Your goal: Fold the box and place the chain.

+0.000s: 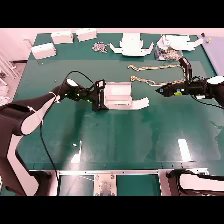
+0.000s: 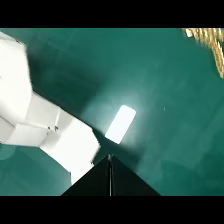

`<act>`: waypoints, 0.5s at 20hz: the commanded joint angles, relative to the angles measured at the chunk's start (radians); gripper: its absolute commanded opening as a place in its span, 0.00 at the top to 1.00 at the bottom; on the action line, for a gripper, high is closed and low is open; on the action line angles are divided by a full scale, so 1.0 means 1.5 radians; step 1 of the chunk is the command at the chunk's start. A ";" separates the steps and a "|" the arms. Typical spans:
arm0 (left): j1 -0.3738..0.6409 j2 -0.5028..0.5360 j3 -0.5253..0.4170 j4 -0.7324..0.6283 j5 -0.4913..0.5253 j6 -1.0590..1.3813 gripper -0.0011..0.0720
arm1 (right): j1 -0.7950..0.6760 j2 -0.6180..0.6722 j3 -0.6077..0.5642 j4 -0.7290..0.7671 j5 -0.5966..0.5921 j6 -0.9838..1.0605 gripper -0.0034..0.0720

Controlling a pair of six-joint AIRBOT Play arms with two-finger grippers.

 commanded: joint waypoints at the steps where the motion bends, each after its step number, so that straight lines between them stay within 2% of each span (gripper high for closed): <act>1: 0.000 0.001 0.000 0.000 0.001 0.000 0.34 | -0.003 -0.020 -0.005 -0.057 0.018 0.082 0.94; 10: 0.000 0.001 0.000 0.000 0.001 0.000 0.34 | 0.070 -0.117 -0.005 -0.053 0.020 0.082 0.94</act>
